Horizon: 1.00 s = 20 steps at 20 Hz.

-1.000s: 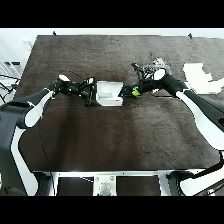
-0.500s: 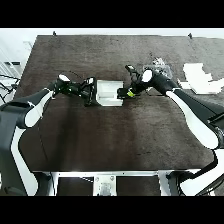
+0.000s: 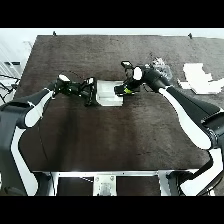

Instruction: Fold the box and place the chain.

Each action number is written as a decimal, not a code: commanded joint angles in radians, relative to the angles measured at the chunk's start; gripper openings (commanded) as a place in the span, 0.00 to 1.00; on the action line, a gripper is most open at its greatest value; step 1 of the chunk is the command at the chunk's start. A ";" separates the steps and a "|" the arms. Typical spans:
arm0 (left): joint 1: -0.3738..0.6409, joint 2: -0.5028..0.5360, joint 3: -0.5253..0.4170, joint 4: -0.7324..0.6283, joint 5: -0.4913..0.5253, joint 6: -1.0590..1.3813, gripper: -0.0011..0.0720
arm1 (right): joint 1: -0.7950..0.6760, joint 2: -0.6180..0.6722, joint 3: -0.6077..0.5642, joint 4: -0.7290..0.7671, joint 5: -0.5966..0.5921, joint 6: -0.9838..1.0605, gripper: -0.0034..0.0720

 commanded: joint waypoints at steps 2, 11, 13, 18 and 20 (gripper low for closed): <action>0.001 0.000 0.000 0.000 -0.001 0.000 0.66 | 0.015 -0.053 0.077 -0.031 0.082 0.061 0.62; 0.001 0.000 0.000 0.000 -0.002 0.000 0.66 | 0.015 -0.158 0.212 -0.091 0.272 0.115 0.62; 0.001 0.000 0.000 0.000 -0.002 0.000 0.66 | 0.016 -0.158 0.212 -0.090 0.272 0.165 0.61; 0.001 0.000 0.000 0.000 -0.002 0.000 0.66 | 0.043 -0.161 0.212 -0.090 0.261 0.231 0.55; 0.001 0.000 0.000 0.000 -0.002 0.000 0.66 | 0.047 -0.161 0.212 -0.094 0.258 0.259 0.54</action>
